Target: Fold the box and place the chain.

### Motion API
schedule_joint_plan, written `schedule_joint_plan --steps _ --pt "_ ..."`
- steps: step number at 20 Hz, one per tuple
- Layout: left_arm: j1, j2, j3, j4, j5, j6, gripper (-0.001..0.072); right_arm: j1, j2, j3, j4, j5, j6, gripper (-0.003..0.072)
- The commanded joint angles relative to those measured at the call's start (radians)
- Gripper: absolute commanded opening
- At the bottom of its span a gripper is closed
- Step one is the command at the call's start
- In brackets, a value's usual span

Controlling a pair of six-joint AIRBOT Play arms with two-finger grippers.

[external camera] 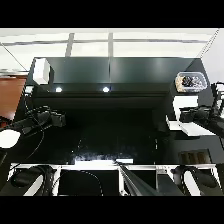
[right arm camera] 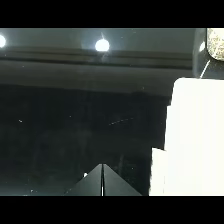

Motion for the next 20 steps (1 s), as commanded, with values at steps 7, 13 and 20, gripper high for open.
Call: schedule_joint_plan --steps 7,13,20 --pt "0.0 0.001 0.0 0.0 0.0 0.0 0.0024 0.001 -0.001 0.0 0.0 0.0 0.0 0.0011" --pt "0.0 0.001 0.0 0.0 0.0 0.0 0.0024 0.001 -0.001 0.0 0.0 0.0 0.0 0.0011" --pt "0.004 -0.003 -0.001 -0.002 0.24 0.0 0.0024 0.002 -0.002 -0.001 0.088 -0.147 0.0 0.0011"
